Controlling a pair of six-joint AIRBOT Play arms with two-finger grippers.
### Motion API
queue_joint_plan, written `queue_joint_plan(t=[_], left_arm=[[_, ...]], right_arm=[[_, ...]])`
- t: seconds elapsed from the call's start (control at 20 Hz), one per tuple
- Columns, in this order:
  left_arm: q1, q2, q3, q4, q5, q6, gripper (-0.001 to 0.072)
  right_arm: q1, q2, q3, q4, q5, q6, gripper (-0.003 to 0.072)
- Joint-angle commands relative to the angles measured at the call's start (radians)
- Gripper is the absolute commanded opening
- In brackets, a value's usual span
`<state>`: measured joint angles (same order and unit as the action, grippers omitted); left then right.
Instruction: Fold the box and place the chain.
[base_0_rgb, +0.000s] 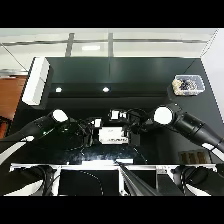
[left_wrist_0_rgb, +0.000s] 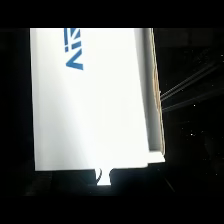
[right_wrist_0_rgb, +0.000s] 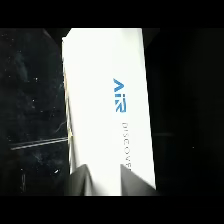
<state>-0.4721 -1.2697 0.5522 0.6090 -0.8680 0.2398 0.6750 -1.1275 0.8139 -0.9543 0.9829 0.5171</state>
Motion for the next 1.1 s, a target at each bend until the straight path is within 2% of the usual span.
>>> queue_joint_plan(t=[0.0, 0.35, 0.45, 1.05], left_arm=[[0.0, -0.001, 0.0, 0.0, 0.001, -0.001, 0.0402], [0.0, -0.001, 0.0, 0.0, 0.001, -0.001, 0.0402], [0.0, -0.001, 0.0, 0.0, 0.001, -0.001, 0.0402], [0.0, -0.001, 0.0, 0.0, 0.002, -0.001, 0.0402]], right_arm=[[0.001, 0.0, -0.002, 0.0, 0.006, 0.003, 0.0179], [0.001, 0.0, -0.002, 0.002, 0.021, 0.004, 0.0181], [0.001, 0.0, -0.002, 0.001, 0.027, 0.014, 0.0207], [0.002, -0.004, -0.016, 0.008, 0.034, 0.027, 0.0208]])
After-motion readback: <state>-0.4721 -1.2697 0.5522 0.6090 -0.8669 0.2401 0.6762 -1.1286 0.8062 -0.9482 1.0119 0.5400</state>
